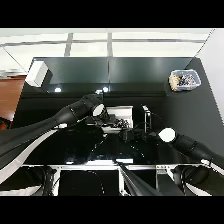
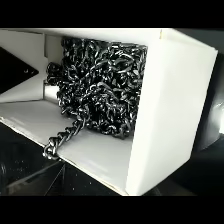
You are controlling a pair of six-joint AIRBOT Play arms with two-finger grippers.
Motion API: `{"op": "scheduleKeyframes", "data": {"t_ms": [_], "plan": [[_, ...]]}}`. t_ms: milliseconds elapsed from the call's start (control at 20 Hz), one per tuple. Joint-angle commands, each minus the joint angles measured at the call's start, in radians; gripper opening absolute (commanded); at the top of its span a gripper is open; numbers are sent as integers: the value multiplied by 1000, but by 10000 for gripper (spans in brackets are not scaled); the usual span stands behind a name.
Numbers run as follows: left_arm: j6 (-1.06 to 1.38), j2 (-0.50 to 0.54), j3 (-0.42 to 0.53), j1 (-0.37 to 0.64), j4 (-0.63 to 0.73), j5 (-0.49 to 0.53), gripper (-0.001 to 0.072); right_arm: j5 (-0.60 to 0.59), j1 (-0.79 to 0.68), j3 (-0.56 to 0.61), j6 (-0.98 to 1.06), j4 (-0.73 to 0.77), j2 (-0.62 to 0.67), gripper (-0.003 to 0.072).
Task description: Fold the box and place the chain.
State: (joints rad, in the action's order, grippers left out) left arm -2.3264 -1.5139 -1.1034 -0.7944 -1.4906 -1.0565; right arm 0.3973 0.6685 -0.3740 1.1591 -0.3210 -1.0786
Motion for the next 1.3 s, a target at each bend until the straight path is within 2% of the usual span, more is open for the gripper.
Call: {"op": "scheduleKeyframes", "data": {"t_ms": [0, 500, 550, 600, 650, 700, 850, 900, 1250], "plan": [[0, 0, 0, 1, 11, 1, 31, -37, 18, 0, -5, 35, -13, 555], [0, 0, 0, 1, 11, 0, 31, -145, 70, 0, -5, 36, -32, 545], [0, 0, 0, 1, 11, 0, 31, -144, 74, 0, -5, 36, -37, 376], [0, 0, 0, 1, 11, 0, 31, -144, 74, 0, -5, 35, -39, 259], [0, 0, 0, 1, 11, -2, 31, -144, 74, 0, -5, 34, -40, 166], [3, 0, 0, 1, 11, -4, 31, -142, 74, 0, -5, 33, -40, 119], [7, 0, 0, 1, 11, -3, 30, -122, 73, 0, -5, 33, -40, 114], [7, 0, 0, 1, 11, -3, 31, -112, 73, 0, -5, 33, -40, 15], [8, 0, 0, 1, 11, -3, 30, -88, 73, 0, -6, 32, -39, 13]]}}
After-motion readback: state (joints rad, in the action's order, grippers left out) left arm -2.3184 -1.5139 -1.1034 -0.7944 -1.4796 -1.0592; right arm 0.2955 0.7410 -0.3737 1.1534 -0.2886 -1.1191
